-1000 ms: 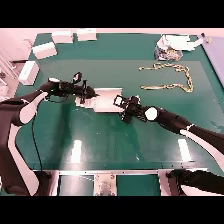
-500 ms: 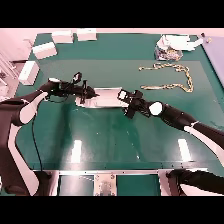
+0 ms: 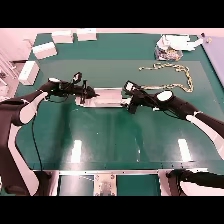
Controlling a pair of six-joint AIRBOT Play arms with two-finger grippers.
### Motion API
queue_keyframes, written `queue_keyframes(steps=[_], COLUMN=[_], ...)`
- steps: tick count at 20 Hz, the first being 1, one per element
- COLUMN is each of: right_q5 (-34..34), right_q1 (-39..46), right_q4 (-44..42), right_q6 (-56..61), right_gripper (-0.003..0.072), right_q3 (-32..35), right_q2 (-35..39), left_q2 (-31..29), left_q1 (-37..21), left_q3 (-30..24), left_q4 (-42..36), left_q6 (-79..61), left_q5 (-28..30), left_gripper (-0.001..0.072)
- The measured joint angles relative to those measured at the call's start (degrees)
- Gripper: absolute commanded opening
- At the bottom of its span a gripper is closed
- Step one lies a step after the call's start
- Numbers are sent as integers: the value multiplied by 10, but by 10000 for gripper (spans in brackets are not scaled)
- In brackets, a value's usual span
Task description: Fold the box and place the chain.
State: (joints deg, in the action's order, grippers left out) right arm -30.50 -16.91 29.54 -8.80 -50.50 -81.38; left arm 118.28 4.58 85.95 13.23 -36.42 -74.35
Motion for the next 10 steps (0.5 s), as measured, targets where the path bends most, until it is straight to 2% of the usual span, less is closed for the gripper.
queue_keyframes(steps=[10], right_q5=[-121], right_q1=[60], right_q4=[-61], right_q6=[-122], right_gripper=[690], right_q3=[-58], right_q2=[-70], left_q2=[0], left_q1=[0], left_q3=[0], left_q4=[3], left_q6=[0], left_q5=[-1], left_gripper=[21])
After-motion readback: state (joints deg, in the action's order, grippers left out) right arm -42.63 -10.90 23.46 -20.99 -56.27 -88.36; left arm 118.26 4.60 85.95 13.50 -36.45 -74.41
